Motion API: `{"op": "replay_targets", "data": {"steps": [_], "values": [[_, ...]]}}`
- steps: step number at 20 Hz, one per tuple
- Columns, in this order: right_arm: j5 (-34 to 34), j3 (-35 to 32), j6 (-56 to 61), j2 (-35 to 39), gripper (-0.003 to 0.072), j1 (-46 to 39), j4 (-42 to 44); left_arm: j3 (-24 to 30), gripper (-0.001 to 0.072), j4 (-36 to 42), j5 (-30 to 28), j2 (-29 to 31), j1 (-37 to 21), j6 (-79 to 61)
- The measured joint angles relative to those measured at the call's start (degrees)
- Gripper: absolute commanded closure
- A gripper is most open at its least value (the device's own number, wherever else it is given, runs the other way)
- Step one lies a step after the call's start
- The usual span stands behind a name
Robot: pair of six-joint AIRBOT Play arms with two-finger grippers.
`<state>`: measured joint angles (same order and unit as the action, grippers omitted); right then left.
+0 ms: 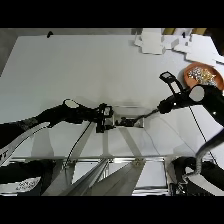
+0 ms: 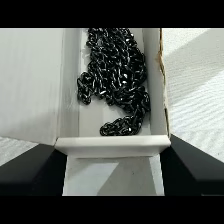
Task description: Fold the box and place the chain.
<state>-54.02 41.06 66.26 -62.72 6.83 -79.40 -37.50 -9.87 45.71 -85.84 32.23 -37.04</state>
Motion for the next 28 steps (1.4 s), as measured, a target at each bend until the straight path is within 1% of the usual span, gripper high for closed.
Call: {"op": "replay_targets", "data": {"steps": [1,2,4,6,8,10,12,13,14,17,18,19,20,24,28], "values": [[0.28,-0.07,1.86,0.0,0.0477,0.0,-1.18,0.0,0.0574,0.0,0.0,0.0,0.0,0.02],[0.37,-0.11,3.41,0.0,0.0442,0.0,-2.16,0.0,0.0574,-0.02,0.0,0.0,-0.02,0.02],[0.44,-0.11,5.86,0.0,0.0417,-0.02,-3.67,0.0,0.0574,-0.02,0.0,0.0,0.0,0.02],[0.44,-0.11,7.06,0.0,0.0418,-0.02,-4.04,0.0,0.0574,0.0,0.0,0.0,0.0,0.02],[0.44,-0.13,4.9,0.0,0.045,0.11,-2.82,0.0,0.0574,0.0,0.0,0.0,0.0,0.02],[-0.63,-0.2,-2.62,0.0,0.045,0.72,-0.55,0.0,0.0574,0.0,0.0,0.0,0.0,0.02],[-2.38,-0.46,-12.87,0.0,0.0454,1.53,1.92,-0.02,0.0574,0.0,0.0,0.0,0.0,0.02],[-3.23,-0.76,-17.94,0.0,0.0474,1.9,3.32,0.0,0.0574,0.0,-0.02,0.0,0.0,0.0],[-4.24,-1.16,-23.54,0.0,0.0522,2.27,5.2,0.0,0.0574,-0.02,-0.02,0.0,0.0,0.02],[-6.19,-2.38,-36.26,0.0,0.0525,3.45,9.99,0.0,0.0574,-0.02,-0.02,0.0,0.0,0.02],[-6.14,-2.67,-38.93,0.0,0.0523,3.74,10.95,0.0,0.0574,0.0,0.0,0.0,0.0,0.0],[-6.08,-2.82,-41.09,0.0,0.0496,3.96,11.72,0.0,0.0574,0.0,-0.02,0.0,0.0,0.02],[-5.92,-2.99,-43.34,0.0,0.0484,4.11,12.57,0.0,0.0574,0.0,0.0,0.0,0.0,0.02],[-6.14,-3.28,-52.74,0.0,0.0485,4.42,14.34,0.0,0.0574,-0.02,-0.02,0.0,0.0,0.02],[-6.14,-3.34,-57.88,0.0,0.0488,4.48,15.91,0.0,0.0574,0.0,-0.02,0.0,0.0,0.02]]}}
